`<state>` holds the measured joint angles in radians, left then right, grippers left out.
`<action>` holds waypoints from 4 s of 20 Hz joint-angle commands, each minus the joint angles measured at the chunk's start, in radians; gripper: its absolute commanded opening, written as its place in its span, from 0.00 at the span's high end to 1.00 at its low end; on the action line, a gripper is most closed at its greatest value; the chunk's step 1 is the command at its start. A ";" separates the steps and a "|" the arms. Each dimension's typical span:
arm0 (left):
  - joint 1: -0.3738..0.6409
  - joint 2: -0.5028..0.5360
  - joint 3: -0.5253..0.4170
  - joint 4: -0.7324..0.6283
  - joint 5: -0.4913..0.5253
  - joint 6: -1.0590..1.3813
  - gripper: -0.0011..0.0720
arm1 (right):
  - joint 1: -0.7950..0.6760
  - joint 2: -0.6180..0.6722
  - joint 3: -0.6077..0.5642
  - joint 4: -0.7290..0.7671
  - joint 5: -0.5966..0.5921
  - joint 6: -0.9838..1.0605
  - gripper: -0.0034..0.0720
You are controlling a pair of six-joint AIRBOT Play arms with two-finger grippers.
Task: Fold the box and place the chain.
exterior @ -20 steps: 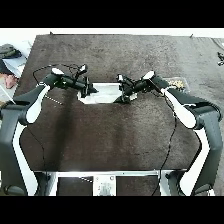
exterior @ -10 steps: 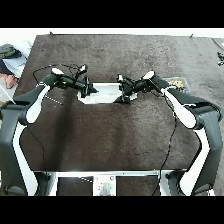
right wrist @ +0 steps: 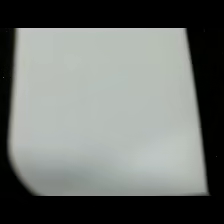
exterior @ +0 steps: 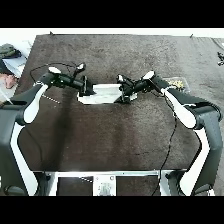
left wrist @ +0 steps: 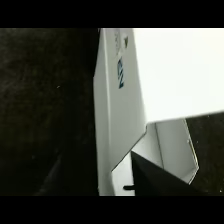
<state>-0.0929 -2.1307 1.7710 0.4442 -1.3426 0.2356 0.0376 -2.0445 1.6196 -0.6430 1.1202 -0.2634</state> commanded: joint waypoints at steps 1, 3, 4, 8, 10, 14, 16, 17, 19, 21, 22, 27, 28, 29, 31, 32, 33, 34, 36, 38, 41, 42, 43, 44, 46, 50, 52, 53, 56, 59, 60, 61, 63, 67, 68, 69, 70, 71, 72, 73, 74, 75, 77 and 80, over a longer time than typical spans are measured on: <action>0.061 0.041 0.003 -0.004 -0.020 -0.032 0.31 | 0.001 0.000 0.001 0.001 -0.002 0.001 0.46; 0.098 0.067 0.010 -0.004 -0.076 -0.053 0.31 | 0.001 0.000 0.001 0.001 -0.002 0.001 0.46; 0.111 0.084 0.010 -0.004 -0.105 -0.059 0.40 | 0.001 0.000 0.001 0.001 -0.002 0.001 0.46; 0.124 0.149 0.010 0.004 -0.227 -0.064 0.97 | 0.001 0.000 0.001 0.001 -0.002 0.001 0.46; 0.122 0.190 -0.008 0.005 -0.240 -0.089 0.98 | 0.001 0.000 0.001 0.001 -0.002 0.001 0.46; 0.115 0.330 -0.186 0.003 -0.073 -0.078 0.98 | 0.001 0.000 0.001 0.001 -0.002 0.001 0.46; 0.084 0.411 -0.329 -0.004 0.072 -0.017 0.98 | 0.001 0.000 0.001 0.001 -0.002 0.001 0.46; 0.057 0.442 -0.392 -0.005 0.136 -0.006 0.98 | 0.001 0.000 0.001 0.001 -0.002 0.001 0.46; 0.000 0.459 -0.464 -0.006 0.191 -0.007 0.98 | 0.001 0.000 0.001 0.001 -0.002 0.001 0.46; -0.051 0.458 -0.509 -0.006 0.225 -0.034 0.98 | 0.001 0.000 0.001 0.001 -0.002 0.001 0.46; -0.068 0.458 -0.528 -0.009 0.251 -0.056 0.98 | 0.001 0.000 0.001 0.001 -0.002 0.001 0.46; -0.144 0.452 -0.551 -0.035 0.446 -0.115 0.98 | 0.001 0.000 0.001 0.001 -0.002 0.001 0.46; -0.157 0.452 -0.551 -0.052 0.490 -0.114 0.97 | 0.001 0.000 0.001 0.001 -0.002 0.001 0.46; -0.164 0.452 -0.546 -0.060 0.536 -0.112 0.97 | 0.001 0.000 0.001 0.001 -0.002 0.001 0.46; -0.168 0.452 -0.517 -0.064 0.595 -0.106 0.97 | 0.001 0.000 0.001 0.001 -0.002 0.001 0.46; -0.167 0.452 -0.496 -0.064 0.615 -0.107 0.97 | 0.001 0.000 0.001 0.001 -0.002 0.001 0.46; -0.167 0.452 -0.475 -0.063 0.647 -0.108 0.97 | 0.001 0.000 0.001 0.001 -0.002 0.001 0.46; -0.167 0.450 -0.460 -0.064 0.678 -0.108 0.97 | 0.001 0.000 0.001 0.001 -0.002 0.001 0.46; -0.167 0.415 -0.413 -0.063 0.694 -0.115 0.97 | 0.001 0.000 0.001 0.001 -0.002 0.001 0.46; -0.167 0.356 -0.365 -0.062 0.664 -0.124 0.97 | 0.001 0.000 0.001 0.001 -0.002 0.001 0.46; -0.166 0.284 -0.311 -0.055 0.648 -0.122 0.97 | 0.001 0.000 0.001 0.001 -0.002 0.001 0.46; -0.159 0.266 -0.299 -0.055 0.617 -0.122 0.97 | 0.001 0.000 0.001 0.001 -0.002 0.001 0.46; -0.150 0.249 -0.285 -0.056 0.568 -0.125 0.97 | 0.001 0.000 0.001 0.001 -0.002 0.001 0.46; -0.139 0.237 -0.278 -0.060 0.544 -0.132 0.97 | 0.001 0.000 0.001 0.001 -0.002 0.001 0.46; -0.124 0.230 -0.276 -0.061 0.540 -0.135 0.97 | 0.001 0.000 0.001 0.001 -0.002 0.001 0.46; -0.124 0.226 -0.276 -0.019 0.466 -0.138 0.97 | 0.001 0.000 0.001 0.001 -0.002 0.001 0.46; -0.124 0.226 -0.276 -0.008 0.463 -0.138 0.97 | 0.001 0.000 0.001 0.001 -0.002 0.001 0.46; -0.124 0.226 -0.276 -0.005 0.453 -0.138 0.97 | 0.001 0.000 0.001 0.001 -0.002 0.001 0.46; -0.124 0.203 -0.275 -0.007 0.433 -0.138 0.97 | 0.001 0.000 0.001 0.001 -0.002 0.001 0.46; -0.124 0.180 -0.275 -0.007 0.438 -0.138 0.97 | 0.001 0.000 0.001 0.001 -0.002 0.001 0.46; -0.124 0.180 -0.275 -0.007 0.444 -0.136 0.97 | 0.001 0.000 0.001 0.001 -0.002 0.001 0.46; -0.124 0.180 -0.275 -0.007 0.444 -0.130 0.97 | 0.001 0.000 0.001 0.001 -0.002 0.001 0.46; -0.123 0.180 -0.275 -0.007 0.444 -0.129 0.97 | 0.001 0.000 0.001 0.001 -0.002 0.001 0.46; -0.121 0.181 -0.239 -0.011 0.429 -0.122 0.97 | 0.001 0.000 0.001 0.001 -0.002 0.001 0.46; -0.115 0.181 -0.213 -0.010 0.404 -0.122 0.97 | 0.001 0.000 0.001 0.001 -0.002 0.001 0.46; -0.104 0.182 -0.187 -0.011 0.371 -0.123 0.97 | 0.001 0.000 0.001 0.001 -0.002 0.001 0.46; -0.087 0.187 -0.161 -0.011 0.330 -0.123 0.97 | 0.001 0.000 0.001 0.001 -0.002 0.001 0.46; -0.070 0.195 -0.142 -0.011 0.291 -0.123 0.97 | 0.001 0.000 0.001 0.001 -0.002 0.001 0.46; -0.051 0.204 -0.126 -0.010 0.242 -0.122 0.97 | 0.001 0.000 0.001 0.001 -0.002 0.001 0.46; -0.034 0.211 -0.116 -0.007 0.203 -0.122 0.97 | 0.001 0.000 0.001 0.001 -0.002 0.001 0.46; -0.020 0.218 -0.111 0.008 0.163 -0.122 0.97 | 0.001 0.000 0.001 0.001 -0.002 0.001 0.46; -0.008 0.222 -0.108 0.034 0.137 -0.122 0.97 | 0.001 0.000 0.001 0.001 -0.002 0.001 0.46; 0.001 0.222 -0.102 0.117 0.090 -0.122 0.97 | 0.001 0.000 0.001 0.001 -0.002 0.001 0.46; -0.016 0.222 -0.103 0.287 0.054 -0.114 0.38 | 0.001 0.000 0.001 0.001 -0.002 0.001 0.46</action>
<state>-0.1051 -1.9118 1.6611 0.5865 -1.2228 0.1150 0.0380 -2.0445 1.6196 -0.6434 1.1175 -0.2634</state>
